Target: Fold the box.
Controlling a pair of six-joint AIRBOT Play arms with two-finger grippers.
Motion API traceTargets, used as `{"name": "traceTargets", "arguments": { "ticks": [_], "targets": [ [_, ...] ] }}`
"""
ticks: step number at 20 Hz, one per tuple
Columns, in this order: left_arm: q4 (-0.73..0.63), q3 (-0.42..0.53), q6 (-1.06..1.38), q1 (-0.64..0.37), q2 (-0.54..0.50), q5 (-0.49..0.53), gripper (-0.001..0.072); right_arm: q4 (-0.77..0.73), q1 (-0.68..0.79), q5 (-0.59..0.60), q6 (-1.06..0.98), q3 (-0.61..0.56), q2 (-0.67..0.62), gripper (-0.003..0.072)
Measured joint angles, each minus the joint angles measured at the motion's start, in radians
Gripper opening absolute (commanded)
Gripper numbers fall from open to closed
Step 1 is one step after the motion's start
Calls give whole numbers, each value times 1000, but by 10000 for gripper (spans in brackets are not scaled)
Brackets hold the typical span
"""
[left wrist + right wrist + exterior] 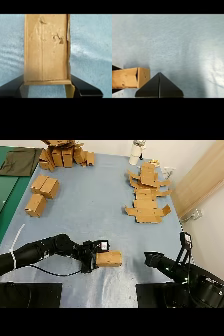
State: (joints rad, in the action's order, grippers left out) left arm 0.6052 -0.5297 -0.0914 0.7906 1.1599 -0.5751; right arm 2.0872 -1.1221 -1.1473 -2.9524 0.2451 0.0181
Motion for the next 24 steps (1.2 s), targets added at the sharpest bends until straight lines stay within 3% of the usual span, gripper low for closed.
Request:
{"name": "traceTargets", "arguments": {
  "ticks": [5, 9, 15, 19, 24],
  "targets": [
    [23, -48, -161, -3, 0, 1, 596, 11, 0, -58, 3, 0, -27, 3],
    [158, -129, -412, -71, 0, 21, 596, 13, 0, -76, 5, 0, -32, 3],
    [387, -212, -783, -393, 0, 30, 596, 20, 0, -83, 5, 0, -33, 3],
    [433, -225, -882, -605, 0, 2, 596, 26, 0, -83, 5, 0, -33, 3],
    [465, -229, -920, -754, 0, -24, 596, 37, 0, -84, 5, 0, -33, 3]
  ]
}}
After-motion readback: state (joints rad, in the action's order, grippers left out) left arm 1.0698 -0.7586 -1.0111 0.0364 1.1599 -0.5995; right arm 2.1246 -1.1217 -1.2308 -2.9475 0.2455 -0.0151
